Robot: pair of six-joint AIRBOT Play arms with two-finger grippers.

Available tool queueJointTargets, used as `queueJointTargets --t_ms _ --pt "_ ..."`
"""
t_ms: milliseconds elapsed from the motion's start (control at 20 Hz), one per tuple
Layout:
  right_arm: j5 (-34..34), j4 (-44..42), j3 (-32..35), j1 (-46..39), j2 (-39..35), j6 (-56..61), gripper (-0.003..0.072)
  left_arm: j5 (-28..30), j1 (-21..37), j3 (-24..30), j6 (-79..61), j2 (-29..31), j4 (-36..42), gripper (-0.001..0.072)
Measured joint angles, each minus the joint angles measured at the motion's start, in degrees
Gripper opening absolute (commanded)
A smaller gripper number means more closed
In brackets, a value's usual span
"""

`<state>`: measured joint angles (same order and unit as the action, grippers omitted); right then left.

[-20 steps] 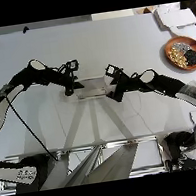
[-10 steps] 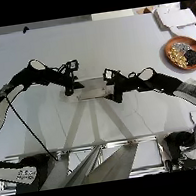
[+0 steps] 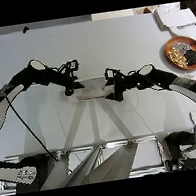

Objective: Fold the box and place the chain.

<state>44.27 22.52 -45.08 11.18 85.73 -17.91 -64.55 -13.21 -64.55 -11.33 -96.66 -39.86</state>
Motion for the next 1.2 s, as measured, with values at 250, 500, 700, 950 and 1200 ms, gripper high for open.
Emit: queueJointTargets --t_ms 250,500,700,950,1200 --pt "1.07 -2.62 -1.55 -0.11 2.51 -0.74 0.0692 0.07 0.0 0.0 0.04 0.0 0.02 0.0012" --pt "1.44 0.74 -3.19 -0.11 3.32 5.66 0.0692 0.04 0.0 0.0 0.04 0.0 0.02 0.0012" --pt "2.12 3.34 -4.26 -0.11 3.45 9.18 0.0692 0.02 0.0 0.0 0.02 0.0 0.0 0.0012" --pt "2.97 4.87 -5.99 -0.11 3.48 10.78 0.0692 0.04 0.0 0.0 0.04 0.0 0.02 0.0012" --pt "4.07 5.95 -7.65 -0.11 3.58 10.21 0.0692 0.07 0.0 0.0 0.02 0.0 0.02 0.0012"
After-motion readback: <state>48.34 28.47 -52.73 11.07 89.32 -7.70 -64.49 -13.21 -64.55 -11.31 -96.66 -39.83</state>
